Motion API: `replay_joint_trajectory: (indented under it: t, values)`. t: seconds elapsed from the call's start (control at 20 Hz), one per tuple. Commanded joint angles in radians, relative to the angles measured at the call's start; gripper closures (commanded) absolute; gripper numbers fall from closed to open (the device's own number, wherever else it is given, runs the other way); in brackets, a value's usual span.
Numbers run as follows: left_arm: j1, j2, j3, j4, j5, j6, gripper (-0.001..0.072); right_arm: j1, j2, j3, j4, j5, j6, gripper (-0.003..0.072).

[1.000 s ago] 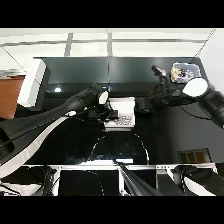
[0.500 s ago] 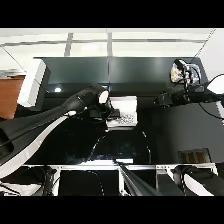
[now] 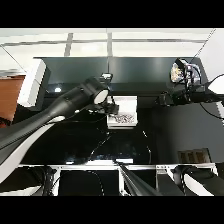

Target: Fold the box and place the chain.

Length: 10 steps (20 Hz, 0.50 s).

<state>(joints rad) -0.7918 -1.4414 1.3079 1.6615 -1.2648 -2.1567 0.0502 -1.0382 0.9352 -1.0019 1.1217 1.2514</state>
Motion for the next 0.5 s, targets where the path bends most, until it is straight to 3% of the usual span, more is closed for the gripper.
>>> replay_joint_trajectory:
  t: [0.0, 0.15, 0.25, 0.3, 0.4, 0.45]
  values:
    - [0.064, 0.193, -0.173, 0.118, 0.056, 0.037, 0.0129, 0.0, 0.0, -0.002, 0.0, 0.0, 0.006, 0.0423]
    - [0.245, 0.403, -0.441, -0.031, 0.271, 0.064, 0.0128, 0.0, 0.0, -0.004, 0.0, -0.001, 0.02, 0.0423]
    - [0.38, 0.492, -0.593, -0.288, 0.43, 0.27, 0.0131, 0.0, 0.0, -0.01, 0.0, -0.006, 0.037, 0.0423]
    - [0.441, 0.505, -0.658, -0.491, 0.472, 0.53, 0.0131, 0.0, 0.0, -0.017, 0.003, -0.012, 0.042, 0.0423]
    - [0.512, 0.468, -0.734, -0.84, 0.419, 1.097, 0.0128, 0.0, 0.0, -0.031, 0.003, -0.023, 0.052, 0.0423]
    - [0.518, 0.434, -0.745, -0.937, 0.366, 1.349, 0.004, 0.0, 0.0, -0.034, 0.002, -0.027, 0.051, 0.0423]
